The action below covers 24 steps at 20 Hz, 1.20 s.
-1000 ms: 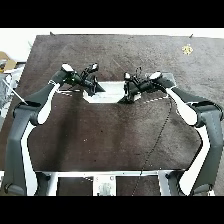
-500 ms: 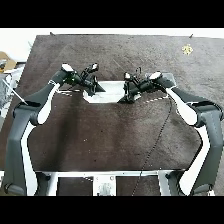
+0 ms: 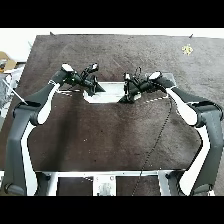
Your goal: Fold the box and place the chain.
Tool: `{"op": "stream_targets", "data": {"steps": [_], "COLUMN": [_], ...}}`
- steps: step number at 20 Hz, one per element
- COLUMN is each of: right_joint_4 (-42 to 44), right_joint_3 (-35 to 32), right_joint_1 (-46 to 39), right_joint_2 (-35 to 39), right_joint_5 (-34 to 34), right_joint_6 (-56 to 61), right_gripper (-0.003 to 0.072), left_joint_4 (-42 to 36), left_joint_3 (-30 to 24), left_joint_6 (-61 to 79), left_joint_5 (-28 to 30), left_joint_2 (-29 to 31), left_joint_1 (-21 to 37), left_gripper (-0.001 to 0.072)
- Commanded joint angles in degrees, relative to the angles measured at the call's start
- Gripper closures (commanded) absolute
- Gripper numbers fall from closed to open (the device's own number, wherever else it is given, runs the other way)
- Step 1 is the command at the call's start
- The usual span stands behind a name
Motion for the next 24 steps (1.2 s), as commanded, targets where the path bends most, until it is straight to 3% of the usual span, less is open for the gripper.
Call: {"op": "stream_targets", "data": {"steps": [1,24], "right_joint_4": [-1.07,-1.07], "right_joint_3": [-0.02,-0.02], "right_joint_1": [0.0,-0.02], "right_joint_2": [-0.04,-0.04], "right_joint_5": [-0.9,-0.81], "right_joint_6": [-0.02,-0.02], "right_gripper": [0.0178,0.0178], "left_joint_4": [0.02,-1.27], "left_joint_3": [0.07,0.04], "left_joint_6": [-0.04,-0.07], "left_joint_5": [0.02,-0.15], "left_joint_2": [0.0,0.0], "left_joint_1": [-0.02,-0.02], "left_gripper": [0.0699,0.0699]}}
